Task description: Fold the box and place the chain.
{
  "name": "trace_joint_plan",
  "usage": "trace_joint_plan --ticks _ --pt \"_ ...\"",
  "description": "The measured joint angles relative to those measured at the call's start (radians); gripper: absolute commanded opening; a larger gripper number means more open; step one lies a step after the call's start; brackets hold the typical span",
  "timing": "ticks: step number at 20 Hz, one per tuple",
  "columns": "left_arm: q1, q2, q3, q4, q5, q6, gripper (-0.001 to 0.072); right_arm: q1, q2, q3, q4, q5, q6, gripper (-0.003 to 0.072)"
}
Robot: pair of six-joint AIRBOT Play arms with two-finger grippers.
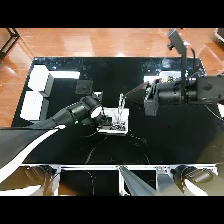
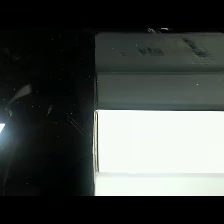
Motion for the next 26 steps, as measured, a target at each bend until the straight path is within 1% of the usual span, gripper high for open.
trace_joint_plan --ticks 3,6,9,10,11,12,15,17,18,19,20,24,26 --pt "0.000 0.000 0.000 -0.002 0.000 0.000 0.0020 0.019 -0.010 -0.058 -0.043 -0.005 0.002 0.0024" --pt "0.000 0.000 0.000 -0.002 0.001 0.000 0.0019 0.043 -0.027 -0.139 -0.078 0.040 0.001 0.0023" --pt "0.000 0.000 0.000 0.000 0.018 0.001 0.0019 0.055 -0.067 -0.180 -0.085 0.087 0.000 0.0025" --pt "0.000 0.000 0.000 0.000 0.021 0.001 0.0020 0.059 -0.084 -0.187 -0.074 0.100 0.000 0.0131" --pt "0.000 0.000 0.000 0.001 0.023 0.001 0.0020 0.063 -0.099 -0.192 -0.064 0.108 0.000 0.0453" --pt "0.000 0.000 0.000 0.001 0.025 0.001 0.0020 0.067 -0.111 -0.196 -0.051 0.116 0.003 0.0614" --pt "0.000 0.000 0.000 0.001 0.029 0.000 0.0020 0.047 -0.120 -0.199 -0.037 0.097 0.049 0.0603" --pt "0.000 0.000 0.000 0.000 0.031 0.000 0.0025 -0.014 -0.101 -0.199 -0.032 0.043 0.079 0.0603" --pt "0.000 0.001 0.001 -0.002 0.031 0.000 0.0141 -0.057 -0.086 -0.200 -0.032 0.009 0.091 0.0604" --pt "0.000 0.003 0.001 -0.008 0.029 0.001 0.0422 -0.110 -0.067 -0.200 -0.034 -0.029 0.108 0.0605" --pt "0.000 0.006 0.001 -0.014 0.029 0.001 0.0644 -0.162 -0.047 -0.200 -0.039 -0.071 0.119 0.0615" --pt "0.000 0.029 0.029 -0.024 0.012 0.027 0.0641 -0.350 0.004 -0.200 -0.103 -0.289 0.164 0.0610" --pt "0.000 0.057 0.058 -0.029 -0.023 0.063 0.0636 -0.398 0.013 -0.200 -0.156 -0.328 0.215 0.0603"
